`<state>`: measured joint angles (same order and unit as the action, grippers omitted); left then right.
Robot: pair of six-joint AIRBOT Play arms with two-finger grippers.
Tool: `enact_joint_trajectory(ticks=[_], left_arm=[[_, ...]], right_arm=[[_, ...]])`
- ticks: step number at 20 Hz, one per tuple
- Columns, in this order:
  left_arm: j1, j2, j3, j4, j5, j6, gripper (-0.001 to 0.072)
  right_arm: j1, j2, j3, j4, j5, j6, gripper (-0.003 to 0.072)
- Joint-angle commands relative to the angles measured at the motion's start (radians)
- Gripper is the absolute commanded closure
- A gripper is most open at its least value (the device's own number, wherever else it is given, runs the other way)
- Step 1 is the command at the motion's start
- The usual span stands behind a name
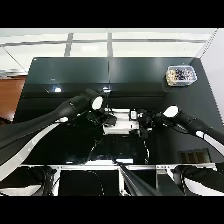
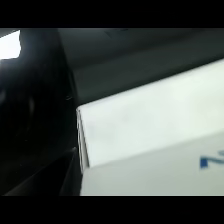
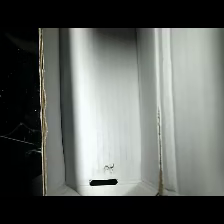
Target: Fold the box and place the chain.
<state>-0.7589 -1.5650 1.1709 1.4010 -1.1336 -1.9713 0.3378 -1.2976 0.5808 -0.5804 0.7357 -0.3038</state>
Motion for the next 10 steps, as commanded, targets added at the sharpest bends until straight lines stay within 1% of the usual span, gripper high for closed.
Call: enact_joint_trajectory(ticks=[1,4,6,10], left_arm=[[-0.024,-0.029,0.026,0.054,-0.049,-0.148,0.0379],[-0.026,-0.029,0.031,0.058,-0.048,-0.214,0.0381],[-0.028,-0.031,0.031,0.056,-0.05,-0.232,0.0437],[-0.054,-0.04,0.051,0.072,-0.05,-0.253,0.0437]], right_arm=[[0.001,-0.001,0.0,0.0,0.0,0.0,0.053],[0.001,-0.001,0.0,0.0,0.0,0.0,0.053],[0.001,-0.001,0.0,0.0,0.0,0.0,0.053],[0.001,-0.001,0.0,0.0,0.0,0.0,0.053]])
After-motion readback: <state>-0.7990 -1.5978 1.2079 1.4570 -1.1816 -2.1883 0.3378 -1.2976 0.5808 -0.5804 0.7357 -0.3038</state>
